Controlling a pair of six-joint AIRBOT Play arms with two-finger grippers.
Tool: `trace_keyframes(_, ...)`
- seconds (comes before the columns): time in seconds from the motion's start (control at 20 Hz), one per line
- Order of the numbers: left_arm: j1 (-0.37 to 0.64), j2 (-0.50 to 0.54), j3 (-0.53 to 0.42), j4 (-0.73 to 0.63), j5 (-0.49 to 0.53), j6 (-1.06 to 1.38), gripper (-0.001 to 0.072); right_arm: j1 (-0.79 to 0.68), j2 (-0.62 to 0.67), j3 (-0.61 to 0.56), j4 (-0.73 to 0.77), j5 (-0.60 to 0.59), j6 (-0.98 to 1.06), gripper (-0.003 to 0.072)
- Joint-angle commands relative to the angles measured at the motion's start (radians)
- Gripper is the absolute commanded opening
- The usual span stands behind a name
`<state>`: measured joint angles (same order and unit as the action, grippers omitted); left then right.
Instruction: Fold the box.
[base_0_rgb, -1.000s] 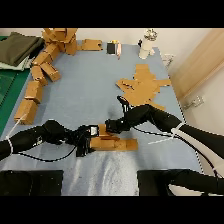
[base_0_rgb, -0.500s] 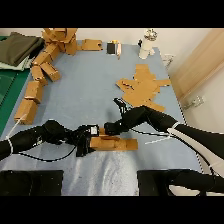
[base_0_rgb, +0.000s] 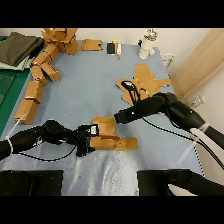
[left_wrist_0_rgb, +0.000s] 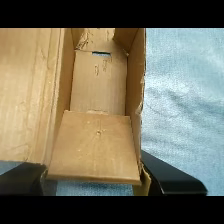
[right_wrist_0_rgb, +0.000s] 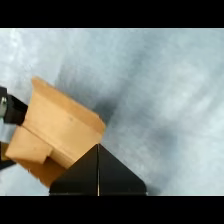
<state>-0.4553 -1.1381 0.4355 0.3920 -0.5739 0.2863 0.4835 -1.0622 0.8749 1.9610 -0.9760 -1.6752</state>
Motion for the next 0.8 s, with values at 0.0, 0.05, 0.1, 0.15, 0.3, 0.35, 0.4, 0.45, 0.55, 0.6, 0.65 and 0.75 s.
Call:
trace_keyframes(0.0,0.000,-0.001,0.000,0.000,-0.002,0.000,0.0597,0.028,0.120,-0.055,-0.056,-0.109,-0.029,0.0003)
trace_keyframes(0.05,0.000,-0.001,0.000,0.000,-0.002,0.000,0.0596,0.056,0.155,-0.101,-0.031,-0.128,-0.130,0.0004)
trace_keyframes(0.1,0.000,-0.001,0.000,0.000,-0.002,0.000,0.0597,0.093,0.190,-0.153,0.000,-0.154,-0.253,0.0009)
trace_keyframes(0.15,0.000,-0.001,0.000,0.000,-0.002,0.000,0.0597,0.127,0.215,-0.203,-0.001,-0.158,-0.308,0.0206)
trace_keyframes(0.3,0.000,-0.001,0.000,0.000,-0.002,0.000,0.0596,0.179,0.210,-0.304,-0.053,-0.095,-0.492,0.0464)
trace_keyframes(0.35,0.000,-0.001,0.000,0.000,-0.002,0.000,0.0597,0.185,0.195,-0.319,-0.080,-0.050,-0.534,0.0465)
trace_keyframes(0.4,0.000,-0.001,0.000,0.000,-0.002,0.000,0.0596,0.184,0.172,-0.319,-0.109,-0.010,-0.573,0.0465)
trace_keyframes(0.45,0.000,-0.001,0.000,0.000,-0.002,0.000,0.0596,0.184,0.154,-0.315,-0.128,0.023,-0.600,0.0465)
trace_keyframes(0.55,0.000,-0.001,0.000,0.000,-0.002,0.000,0.0597,0.184,0.124,-0.305,-0.132,0.079,-0.666,0.0465)
trace_keyframes(0.6,0.000,-0.001,0.000,0.000,-0.002,0.000,0.0597,0.184,0.116,-0.305,-0.132,0.105,-0.681,0.0465)
trace_keyframes(0.65,0.000,-0.001,0.000,0.000,-0.002,0.000,0.0596,0.184,0.108,-0.305,-0.133,0.130,-0.708,0.0465)
trace_keyframes(0.75,0.000,-0.001,0.000,0.000,-0.002,0.001,0.0596,0.184,0.096,-0.305,-0.129,0.180,-0.752,0.0465)
